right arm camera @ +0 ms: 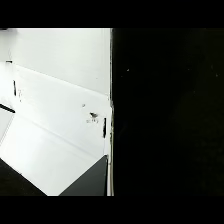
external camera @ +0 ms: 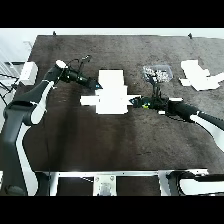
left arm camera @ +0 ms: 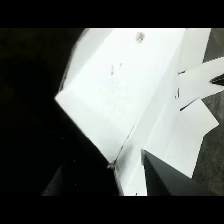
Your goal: Fold the box and place the chain.
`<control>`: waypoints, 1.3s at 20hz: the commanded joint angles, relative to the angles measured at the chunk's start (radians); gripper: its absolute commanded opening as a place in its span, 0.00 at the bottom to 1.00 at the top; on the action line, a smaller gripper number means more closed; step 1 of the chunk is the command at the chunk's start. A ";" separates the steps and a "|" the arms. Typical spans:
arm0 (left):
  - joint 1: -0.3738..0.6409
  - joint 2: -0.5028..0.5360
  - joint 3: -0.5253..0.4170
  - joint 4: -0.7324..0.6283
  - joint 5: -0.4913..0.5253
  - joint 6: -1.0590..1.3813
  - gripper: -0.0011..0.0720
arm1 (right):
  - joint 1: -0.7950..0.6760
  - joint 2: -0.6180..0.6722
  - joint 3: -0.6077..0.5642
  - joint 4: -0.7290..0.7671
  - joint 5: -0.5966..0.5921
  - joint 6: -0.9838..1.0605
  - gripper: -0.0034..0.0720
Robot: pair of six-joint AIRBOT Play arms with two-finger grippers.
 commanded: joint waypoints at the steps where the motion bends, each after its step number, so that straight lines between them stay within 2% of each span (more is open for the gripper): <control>1: -0.001 -0.003 0.000 -0.004 -0.031 0.045 0.72 | 0.000 -0.001 0.000 0.000 0.000 0.000 0.06; 3: -0.001 -0.003 0.000 -0.012 -0.032 0.054 0.71 | 0.000 -0.001 0.000 0.000 0.000 0.000 0.06; 4: -0.001 -0.003 0.000 -0.019 -0.035 0.066 0.66 | 0.000 -0.001 0.000 0.000 0.000 0.000 0.06; 11: -0.021 -0.003 0.000 -0.033 -0.027 0.087 0.66 | -0.001 -0.001 0.000 0.000 0.000 0.000 0.06; 13: -0.021 -0.003 0.000 -0.029 -0.026 0.086 0.57 | -0.001 -0.001 0.000 0.000 0.000 0.000 0.06; 14: -0.021 -0.003 0.000 -0.029 -0.030 0.086 0.56 | -0.001 -0.001 0.000 0.000 0.000 0.000 0.06; 15: -0.021 -0.003 0.000 -0.029 -0.037 0.086 0.45 | -0.001 -0.001 0.000 0.000 0.000 0.000 0.06; 17: -0.021 -0.003 0.000 -0.029 -0.035 0.094 0.40 | -0.001 -0.001 0.000 0.000 0.000 0.000 0.06; 18: -0.021 -0.003 0.000 -0.029 -0.035 0.093 0.26 | -0.001 -0.001 0.000 -0.001 0.000 0.000 0.06; 19: -0.021 -0.003 0.000 -0.029 -0.036 0.094 0.18 | -0.001 -0.001 0.000 0.000 0.000 0.000 0.06; 20: -0.021 -0.003 0.000 -0.029 -0.037 0.101 0.15 | -0.001 -0.001 0.000 0.000 0.000 0.000 0.06; 21: -0.021 -0.003 0.000 -0.029 -0.037 0.106 0.04 | -0.001 -0.001 0.000 0.000 0.000 0.000 0.06; 23: -0.021 -0.003 0.000 -0.029 -0.041 0.146 0.04 | -0.001 -0.001 0.000 0.000 0.001 0.000 0.06; 24: -0.021 -0.003 0.000 -0.029 -0.051 0.185 0.04 | -0.002 0.000 0.000 0.000 0.001 0.000 0.10; 26: -0.021 -0.003 0.000 -0.030 -0.063 0.261 0.04 | -0.003 0.000 0.000 0.013 0.002 0.001 0.39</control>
